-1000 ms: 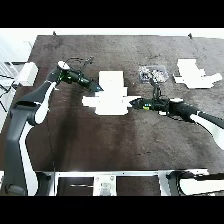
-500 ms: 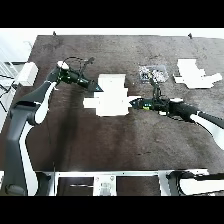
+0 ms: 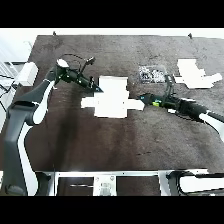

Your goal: Fold the box and place the chain.

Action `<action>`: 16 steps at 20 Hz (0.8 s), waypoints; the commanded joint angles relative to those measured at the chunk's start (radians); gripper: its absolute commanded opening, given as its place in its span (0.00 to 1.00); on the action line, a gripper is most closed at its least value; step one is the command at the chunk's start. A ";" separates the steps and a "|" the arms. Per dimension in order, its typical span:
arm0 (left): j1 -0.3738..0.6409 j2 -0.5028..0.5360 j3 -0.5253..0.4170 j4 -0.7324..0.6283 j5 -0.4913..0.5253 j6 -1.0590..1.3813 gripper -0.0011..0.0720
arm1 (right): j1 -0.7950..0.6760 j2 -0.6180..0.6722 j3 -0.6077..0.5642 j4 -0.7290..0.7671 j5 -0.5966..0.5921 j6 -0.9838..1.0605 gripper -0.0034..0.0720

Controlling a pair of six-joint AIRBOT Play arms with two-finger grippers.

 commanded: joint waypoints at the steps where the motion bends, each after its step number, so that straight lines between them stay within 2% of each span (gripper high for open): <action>1: 0.000 0.085 -0.094 -0.008 0.046 0.122 0.03 | -0.101 0.001 0.001 0.060 0.133 -0.027 0.49; 4: 0.000 0.161 -0.254 -0.005 0.199 0.256 0.03 | -0.147 0.001 0.001 0.118 0.229 -0.089 0.49; 9: 0.000 0.158 -0.358 -0.005 0.346 0.430 0.03 | -0.151 0.001 0.001 0.129 0.265 -0.156 0.49; 16: 0.000 0.156 -0.383 -0.008 0.372 0.494 0.04 | -0.151 0.001 0.001 0.129 0.272 -0.211 0.49</action>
